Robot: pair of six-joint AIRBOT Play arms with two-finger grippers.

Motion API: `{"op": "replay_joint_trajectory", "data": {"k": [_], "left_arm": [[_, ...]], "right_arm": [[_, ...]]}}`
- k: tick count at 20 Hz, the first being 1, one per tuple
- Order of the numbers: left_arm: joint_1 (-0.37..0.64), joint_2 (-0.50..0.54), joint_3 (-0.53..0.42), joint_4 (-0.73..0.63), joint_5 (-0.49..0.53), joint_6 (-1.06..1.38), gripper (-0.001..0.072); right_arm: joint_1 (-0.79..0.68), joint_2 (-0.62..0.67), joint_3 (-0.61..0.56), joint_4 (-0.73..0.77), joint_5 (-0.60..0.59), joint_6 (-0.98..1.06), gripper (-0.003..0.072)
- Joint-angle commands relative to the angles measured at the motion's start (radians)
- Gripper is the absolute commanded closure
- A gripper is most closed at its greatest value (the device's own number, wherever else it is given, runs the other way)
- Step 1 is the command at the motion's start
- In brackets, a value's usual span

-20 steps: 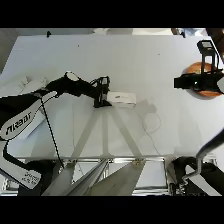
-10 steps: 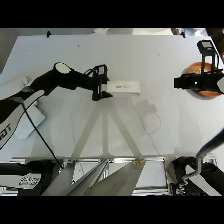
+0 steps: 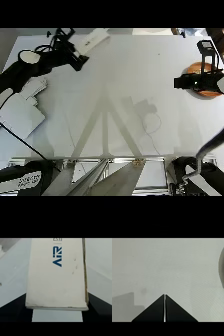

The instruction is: Fold the box and place the chain.

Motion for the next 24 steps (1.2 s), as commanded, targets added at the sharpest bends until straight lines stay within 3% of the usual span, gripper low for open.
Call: {"op": "replay_joint_trajectory", "data": {"k": [1, 6, 15, 16, 17, 19, 20, 24], "left_arm": [[0.113, 0.006, 0.0, 0.306, 0.06, -0.464, 0.0701], [0.24, -0.031, 0.0, 0.746, 0.042, -1.039, 0.0701], [0.279, -0.273, 0.0, 0.739, -0.041, -1.111, 0.0698], [0.279, -0.286, 0.0, 0.738, -0.043, -1.111, 0.0661], [0.279, -0.291, 0.0, 0.738, -0.047, -1.111, 0.0562], [0.279, -0.288, 0.0, 0.737, -0.048, -1.111, 0.0168], [0.279, -0.281, 0.0, 0.737, -0.053, -1.112, 0.0047], [0.279, -0.209, 0.0, 0.737, -0.088, -1.11, 0.0046]], "right_arm": [[0.0, 0.001, 0.0, 0.0, 0.0, 0.0, 0.0672], [0.0, 0.001, 0.0, 0.0, 0.0, 0.0, 0.0672], [0.0, 0.0, 0.0, 0.0, 0.0, 0.0, 0.0672], [0.0, 0.0, 0.0, 0.0, 0.0, 0.0, 0.0672], [0.0, 0.0, 0.0, 0.0, 0.0, 0.0, 0.0672], [0.0, 0.001, 0.0, 0.0, 0.0, 0.0, 0.0672], [0.0, 0.0, 0.0, 0.0, 0.0, 0.0, 0.0672], [0.0, 0.001, 0.0, 0.0, -0.001, 0.0, 0.0672]]}}
